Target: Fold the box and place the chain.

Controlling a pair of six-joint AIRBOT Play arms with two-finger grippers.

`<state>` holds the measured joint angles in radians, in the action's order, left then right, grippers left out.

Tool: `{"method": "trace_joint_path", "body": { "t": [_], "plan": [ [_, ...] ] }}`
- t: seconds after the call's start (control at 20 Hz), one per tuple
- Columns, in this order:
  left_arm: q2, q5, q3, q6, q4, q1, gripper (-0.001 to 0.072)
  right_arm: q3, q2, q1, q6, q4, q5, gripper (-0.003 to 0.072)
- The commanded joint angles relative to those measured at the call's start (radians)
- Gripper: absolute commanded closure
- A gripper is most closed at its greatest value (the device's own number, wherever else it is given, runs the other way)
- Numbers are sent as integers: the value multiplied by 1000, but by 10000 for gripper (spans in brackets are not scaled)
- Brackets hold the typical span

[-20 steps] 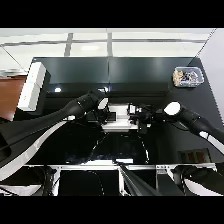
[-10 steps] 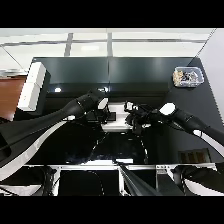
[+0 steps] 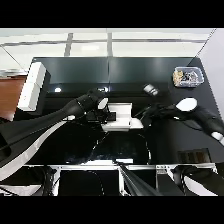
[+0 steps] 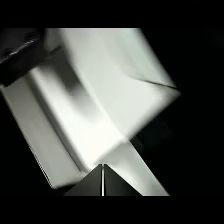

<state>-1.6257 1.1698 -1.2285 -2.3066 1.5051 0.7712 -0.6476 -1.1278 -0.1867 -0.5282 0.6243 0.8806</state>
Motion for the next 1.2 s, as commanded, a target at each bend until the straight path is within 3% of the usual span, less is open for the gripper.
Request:
{"method": "trace_joint_path", "body": {
  "t": [0.0,0.15,0.25,0.45,0.65,0.8,0.95,1.0,1.05,1.1,1.15],
  "plan": [
    [0,2,-1,6,1,-1,681,0,92,262,-520,116,196,669],
    [0,0,-1,6,1,-1,680,47,79,469,-752,246,125,670],
    [0,-2,-1,6,1,-1,680,88,38,523,-806,204,131,670],
    [0,-8,-1,6,1,-1,680,95,-134,405,-696,77,189,670],
    [0,-9,-1,6,1,-1,680,88,-250,239,-533,-143,132,670],
    [0,-9,-1,6,1,-1,680,44,-262,153,-502,-153,119,669],
    [0,-8,-1,6,1,-1,680,-30,-262,143,-457,-151,198,655],
    [0,-8,-1,6,1,-1,680,-53,-262,143,-455,-151,237,400],
    [0,-8,-1,6,1,-1,680,-75,-262,143,-450,-149,274,79],
    [0,-8,-1,6,1,-1,680,-94,-261,143,-443,-149,309,28],
    [0,-8,-1,6,1,-1,680,-109,-262,143,-443,-149,336,29]
  ]
}}
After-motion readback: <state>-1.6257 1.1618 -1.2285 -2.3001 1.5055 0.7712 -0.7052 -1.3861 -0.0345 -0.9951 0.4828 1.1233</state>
